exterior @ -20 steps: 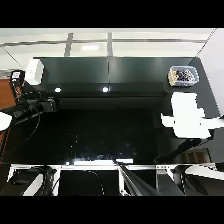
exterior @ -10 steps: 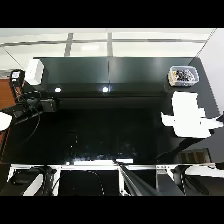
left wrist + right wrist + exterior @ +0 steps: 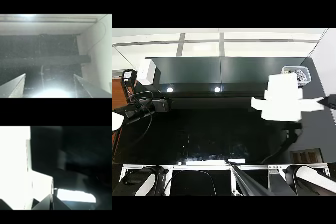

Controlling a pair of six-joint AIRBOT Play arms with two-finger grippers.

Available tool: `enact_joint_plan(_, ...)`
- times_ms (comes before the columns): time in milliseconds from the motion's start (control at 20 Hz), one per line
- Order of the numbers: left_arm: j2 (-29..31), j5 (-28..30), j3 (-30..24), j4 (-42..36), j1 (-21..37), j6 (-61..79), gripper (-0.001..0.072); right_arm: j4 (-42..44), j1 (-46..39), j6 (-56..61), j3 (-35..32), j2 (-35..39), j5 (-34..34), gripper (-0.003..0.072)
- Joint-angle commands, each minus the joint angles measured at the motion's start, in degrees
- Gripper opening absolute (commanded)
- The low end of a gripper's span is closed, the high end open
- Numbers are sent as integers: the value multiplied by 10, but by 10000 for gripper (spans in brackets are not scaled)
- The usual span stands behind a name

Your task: Fold the box and place the chain.

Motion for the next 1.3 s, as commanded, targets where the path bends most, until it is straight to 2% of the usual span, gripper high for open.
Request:
enact_joint_plan(0, 0, 0, 0, 0, 0, 0, 700, 107, 89, 2, -60, 69, 15, 14)
enact_joint_plan(50, 0, 0, 0, 0, 0, 0, 700, 130, 115, 3, -83, 78, 19, 14)
enact_joint_plan(150, 0, 0, 0, -13, 0, 0, 701, 171, 170, 3, -148, 103, -20, 14)
enact_joint_plan(300, -7, 1, 0, -49, -1, 0, 700, 246, 270, -25, -257, 136, -116, 14)
enact_joint_plan(450, -34, 4, 0, -75, -1, 1, 701, 276, 388, -38, -322, 138, -221, 14)
enact_joint_plan(600, -75, -1, 0, -142, -7, 2, 700, 274, 463, -38, -337, 138, -289, 15)
enact_joint_plan(750, -120, -14, 1, -228, -32, 55, 700, 270, 479, -37, -337, 138, -302, 15)
enact_joint_plan(800, -140, -35, 9, -261, -38, 73, 700, 270, 479, -37, -337, 138, -302, 15)
enact_joint_plan(950, -243, -145, 58, -348, -30, 121, 700, 270, 479, -37, -337, 138, -301, 15)
enact_joint_plan(1050, -317, -199, 93, -410, -24, 169, 700, 270, 479, -38, -337, 138, -299, 15)
enact_joint_plan(1250, -424, -218, 169, -425, -37, 166, 700, 262, 479, -37, -337, 138, -287, 15)
